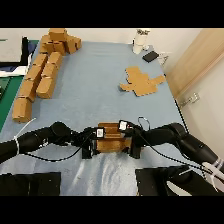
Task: Fold the box.
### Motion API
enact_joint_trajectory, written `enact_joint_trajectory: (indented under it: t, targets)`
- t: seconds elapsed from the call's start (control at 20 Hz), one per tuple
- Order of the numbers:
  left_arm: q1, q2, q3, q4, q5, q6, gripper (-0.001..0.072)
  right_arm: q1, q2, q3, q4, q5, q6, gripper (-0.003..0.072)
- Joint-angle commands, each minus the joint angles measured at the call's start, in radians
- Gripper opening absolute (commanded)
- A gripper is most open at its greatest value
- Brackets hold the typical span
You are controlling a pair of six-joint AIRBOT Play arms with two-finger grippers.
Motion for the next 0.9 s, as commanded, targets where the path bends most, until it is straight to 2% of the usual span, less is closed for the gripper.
enact_joint_trajectory:
  t: [0.0,0.15,0.3,0.5,0.6,0.65,0.7,0.75,0.8,0.85]
  targets:
    - [0.000,0.000,0.000,0.000,-0.001,0.000,0.0392,0.000,0.137,0.010,-0.050,-0.121,0.324,0.0720]
    - [0.000,0.000,0.001,0.000,-0.001,0.000,0.0392,0.001,0.233,0.010,0.104,-0.223,0.536,0.0720]
    - [0.000,0.000,0.001,0.000,-0.001,0.000,0.0392,0.001,0.290,0.010,0.293,-0.219,0.743,0.0720]
    - [0.000,0.000,0.001,0.000,0.000,0.000,0.0392,0.001,0.307,0.006,0.287,-0.211,1.231,0.0720]
    - [0.000,0.000,0.001,0.000,0.000,0.000,0.0391,0.001,0.274,0.005,0.276,-0.186,1.315,0.0713]
    - [0.000,0.000,0.000,0.000,-0.001,0.000,0.0392,0.001,0.239,0.005,0.276,-0.145,1.313,0.0670]
    - [0.000,0.000,0.000,0.000,-0.001,0.000,0.0392,0.001,0.198,0.005,0.290,-0.102,1.314,0.0539]
    - [0.000,0.000,0.001,0.000,-0.001,0.001,0.0392,0.001,0.146,0.006,0.319,-0.051,1.313,0.0249]
    - [0.000,0.000,0.001,0.000,-0.001,0.000,0.0392,0.001,0.091,0.008,0.333,0.005,1.313,0.0155]
    - [0.000,0.000,0.000,0.000,0.000,0.001,0.0392,0.001,0.045,0.018,0.333,0.053,1.306,0.0155]
